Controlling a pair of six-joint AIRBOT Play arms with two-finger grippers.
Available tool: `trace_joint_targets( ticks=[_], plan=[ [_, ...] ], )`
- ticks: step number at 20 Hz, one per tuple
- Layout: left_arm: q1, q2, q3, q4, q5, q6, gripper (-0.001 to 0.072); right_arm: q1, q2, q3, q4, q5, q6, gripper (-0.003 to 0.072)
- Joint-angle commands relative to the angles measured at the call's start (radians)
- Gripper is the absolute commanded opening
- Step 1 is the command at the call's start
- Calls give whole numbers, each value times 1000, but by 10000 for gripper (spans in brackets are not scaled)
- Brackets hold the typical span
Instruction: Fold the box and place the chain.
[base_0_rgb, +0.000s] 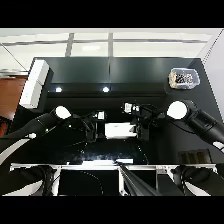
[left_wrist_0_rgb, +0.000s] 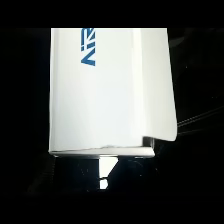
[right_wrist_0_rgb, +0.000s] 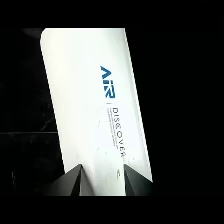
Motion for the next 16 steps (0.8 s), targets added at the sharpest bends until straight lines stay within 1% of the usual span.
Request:
trace_joint_targets(
  ticks=[1, 11, 16],
  plan=[
    [-1, 0, 0, 1, 0, 0, 375, 1, 2, 1, -1, -25, 9, 296],
    [-1, 0, 0, 0, 0, 0, 375, 1, 1, 0, -2, -29, 13, 296],
    [-1, 0, 0, 0, 0, 0, 375, 1, 1, -5, -1, -64, 16, 295]
  ],
)
